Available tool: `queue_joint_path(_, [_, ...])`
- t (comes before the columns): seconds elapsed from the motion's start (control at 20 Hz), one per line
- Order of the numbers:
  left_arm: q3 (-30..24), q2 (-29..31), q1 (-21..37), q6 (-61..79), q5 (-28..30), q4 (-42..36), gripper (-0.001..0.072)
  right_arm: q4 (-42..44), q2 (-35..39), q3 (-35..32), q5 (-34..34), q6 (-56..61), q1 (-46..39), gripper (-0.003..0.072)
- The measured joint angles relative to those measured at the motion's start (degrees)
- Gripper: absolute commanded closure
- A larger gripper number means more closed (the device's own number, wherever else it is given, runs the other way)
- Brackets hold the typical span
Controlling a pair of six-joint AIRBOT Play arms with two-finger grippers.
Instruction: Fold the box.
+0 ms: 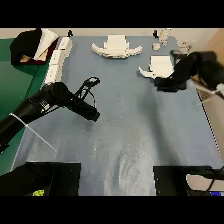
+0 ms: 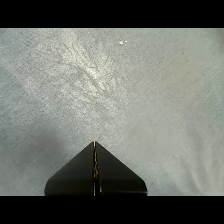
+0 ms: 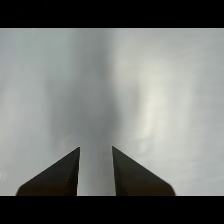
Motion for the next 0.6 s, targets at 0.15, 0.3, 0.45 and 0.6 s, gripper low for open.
queue_joint_path(0.15, [0.0,0.0,0.0,0.0,0.0,0.0,0.0696,0.8,-9.0,12.2,-2.5,-1.4,-11.3,0.0364])
queue_joint_path(0.3, [0.0,0.0,0.0,0.0,0.0,0.0,0.0696,7.5,-18.7,21.6,-3.4,-4.4,-20.6,0.0365])
queue_joint_path(0.45, [0.0,0.0,0.0,0.0,0.0,0.0,0.0696,15.4,-26.6,28.1,-3.6,-7.9,-25.9,0.0366])
queue_joint_path(0.6, [0.0,0.0,0.0,0.0,0.0,0.0,0.0696,21.5,-33.6,34.5,-3.9,-10.8,-28.0,0.0366])
